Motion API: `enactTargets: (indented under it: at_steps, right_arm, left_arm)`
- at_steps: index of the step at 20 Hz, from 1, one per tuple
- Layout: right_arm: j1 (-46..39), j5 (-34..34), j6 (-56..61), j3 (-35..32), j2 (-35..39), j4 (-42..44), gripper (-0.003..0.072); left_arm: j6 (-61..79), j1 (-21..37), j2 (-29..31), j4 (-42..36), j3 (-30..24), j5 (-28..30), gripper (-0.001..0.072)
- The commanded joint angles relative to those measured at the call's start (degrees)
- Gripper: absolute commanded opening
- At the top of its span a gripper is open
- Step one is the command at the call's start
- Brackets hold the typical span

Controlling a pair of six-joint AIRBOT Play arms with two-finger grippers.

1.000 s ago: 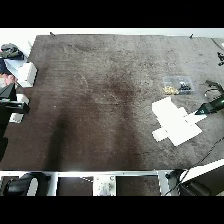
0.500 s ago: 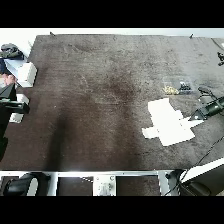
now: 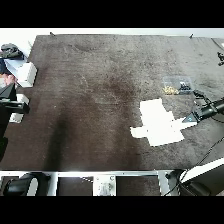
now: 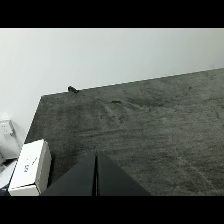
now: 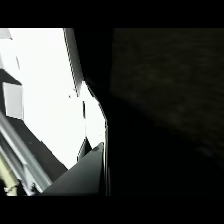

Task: Fold the box and place the chain.

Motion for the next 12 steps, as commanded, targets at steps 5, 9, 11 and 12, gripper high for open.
enactTargets:
  at_steps: [5,9,11,12]
  right_arm:
    - [5.0,-5.2,-2.4,-12.9,10.1,18.7,-0.0018]
    - [15.4,-14.9,-2.3,-23.6,17.1,35.3,-0.0018]
    - [23.6,-22.1,-2.3,-26.5,19.3,41.2,-0.0018]
    - [27.7,-25.2,-2.3,-26.9,19.8,44.4,-0.0018]
  left_arm:
    - [0.0,0.0,0.1,0.0,0.0,0.0,0.0011]
    - [0.0,0.0,0.1,0.0,0.0,0.0,0.0011]
    - [0.0,0.0,0.1,0.0,0.0,0.0,0.0011]
    - [0.0,0.0,0.1,0.0,0.0,0.0,0.0011]
